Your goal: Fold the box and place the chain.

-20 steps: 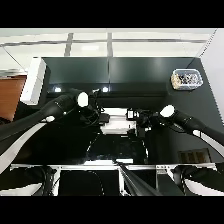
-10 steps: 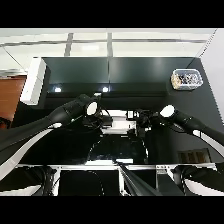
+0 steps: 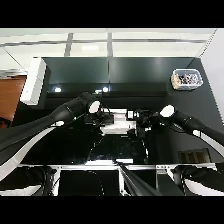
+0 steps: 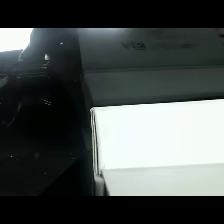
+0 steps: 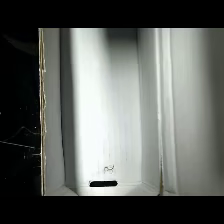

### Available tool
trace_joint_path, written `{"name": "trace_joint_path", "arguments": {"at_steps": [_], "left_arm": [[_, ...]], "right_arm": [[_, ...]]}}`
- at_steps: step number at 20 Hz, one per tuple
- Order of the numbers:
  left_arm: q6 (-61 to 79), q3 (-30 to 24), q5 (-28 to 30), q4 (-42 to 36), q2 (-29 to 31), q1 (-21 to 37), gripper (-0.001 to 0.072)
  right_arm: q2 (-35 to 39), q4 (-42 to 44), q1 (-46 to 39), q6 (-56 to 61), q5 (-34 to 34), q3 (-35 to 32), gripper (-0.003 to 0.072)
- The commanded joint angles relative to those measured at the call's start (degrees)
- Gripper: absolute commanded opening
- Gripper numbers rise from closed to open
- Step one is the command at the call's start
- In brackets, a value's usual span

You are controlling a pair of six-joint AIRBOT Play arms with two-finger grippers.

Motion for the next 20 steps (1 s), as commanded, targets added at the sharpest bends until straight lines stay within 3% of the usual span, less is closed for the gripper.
{"name": "trace_joint_path", "arguments": {"at_steps": [1, 2, 3, 4, 5, 18, 20], "left_arm": [[-1.1, 0.2, 0.0, 0.1, -0.2, 0.0, 0.0027], [-1.1, 0.3, -0.4, 0.1, -0.2, 0.0, 0.0028], [-1.1, 0.5, -1.1, 0.1, -0.2, 0.0, 0.0106], [-0.8, 0.7, -1.3, 0.3, -0.2, 0.0, 0.0274], [-0.8, 0.8, -1.3, 0.7, -0.2, 0.0, 0.03], [-4.9, 3.4, -3.3, 4.5, -2.9, -2.2, 0.0269], [-4.6, 4.6, -4.1, 4.5, -3.6, -2.6, 0.0035]], "right_arm": [[0.0, 0.0, 0.1, 0.0, 0.1, 0.0, 0.0469], [0.0, 0.0, 0.1, 0.0, 0.1, 0.0, 0.0469], [0.0, 0.0, 0.1, 0.0, 0.1, 0.0, 0.0469], [0.0, 0.0, 0.1, 0.0, 0.1, 0.0, 0.0469], [0.0, 0.0, 0.1, 0.0, 0.1, 0.0, 0.0469], [0.0, 0.0, 0.1, 0.0, 0.1, 0.0, 0.0469], [0.0, 0.0, 0.1, 0.0, 0.1, 0.0, 0.0469]]}}
